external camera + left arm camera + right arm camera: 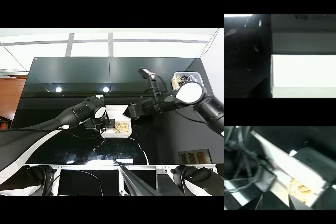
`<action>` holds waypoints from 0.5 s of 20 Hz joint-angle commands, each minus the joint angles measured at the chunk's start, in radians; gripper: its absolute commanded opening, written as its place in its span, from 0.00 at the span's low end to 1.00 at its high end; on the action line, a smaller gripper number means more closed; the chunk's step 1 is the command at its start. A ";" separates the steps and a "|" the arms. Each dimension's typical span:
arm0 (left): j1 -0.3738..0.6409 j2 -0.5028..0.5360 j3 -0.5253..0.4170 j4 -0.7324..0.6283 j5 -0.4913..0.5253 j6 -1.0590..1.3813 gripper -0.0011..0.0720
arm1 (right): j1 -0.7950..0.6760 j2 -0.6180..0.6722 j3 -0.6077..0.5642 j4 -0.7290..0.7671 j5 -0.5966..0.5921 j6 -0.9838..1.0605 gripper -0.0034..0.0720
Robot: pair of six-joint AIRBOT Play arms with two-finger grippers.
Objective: Fold the box and place the chain.
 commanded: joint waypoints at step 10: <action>0.002 0.001 0.001 -0.044 0.003 0.013 0.05 | -0.401 0.198 0.007 -0.109 0.142 -0.011 0.56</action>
